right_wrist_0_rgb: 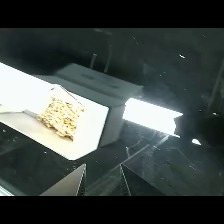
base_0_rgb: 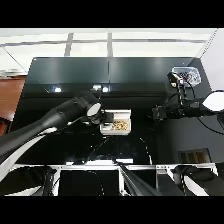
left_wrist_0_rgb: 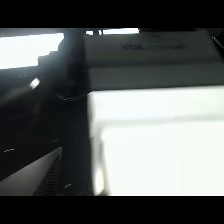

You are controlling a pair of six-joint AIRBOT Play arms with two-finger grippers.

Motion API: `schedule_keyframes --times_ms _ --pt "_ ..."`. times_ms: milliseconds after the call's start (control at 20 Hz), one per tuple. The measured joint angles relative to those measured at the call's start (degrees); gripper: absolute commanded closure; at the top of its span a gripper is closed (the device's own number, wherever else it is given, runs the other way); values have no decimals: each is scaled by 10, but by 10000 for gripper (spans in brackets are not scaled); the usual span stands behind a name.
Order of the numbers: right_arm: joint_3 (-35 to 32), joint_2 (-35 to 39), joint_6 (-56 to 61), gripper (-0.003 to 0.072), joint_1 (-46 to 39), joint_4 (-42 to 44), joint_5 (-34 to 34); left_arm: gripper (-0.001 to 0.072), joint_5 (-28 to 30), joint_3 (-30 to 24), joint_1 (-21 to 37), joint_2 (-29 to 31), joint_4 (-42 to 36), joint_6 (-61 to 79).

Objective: Fold the box and place the chain.

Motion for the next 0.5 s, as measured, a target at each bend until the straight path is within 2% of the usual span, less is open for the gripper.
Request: schedule_keyframes --times_ms 150,200,300,400,500 --pt "0 0 0 454 -1 -13 2 181 -44 -31 18 72 62 35" --pt "0 0 0 454 -1 -15 2 181 -56 -53 39 97 82 40" --pt "0 0 0 454 -1 -18 -2 181 -53 -111 99 134 69 55" --pt "0 0 0 454 -1 -19 -8 182 4 -177 170 156 -18 118" --pt "0 0 0 454 -1 -20 -14 181 73 -235 227 166 -164 263"
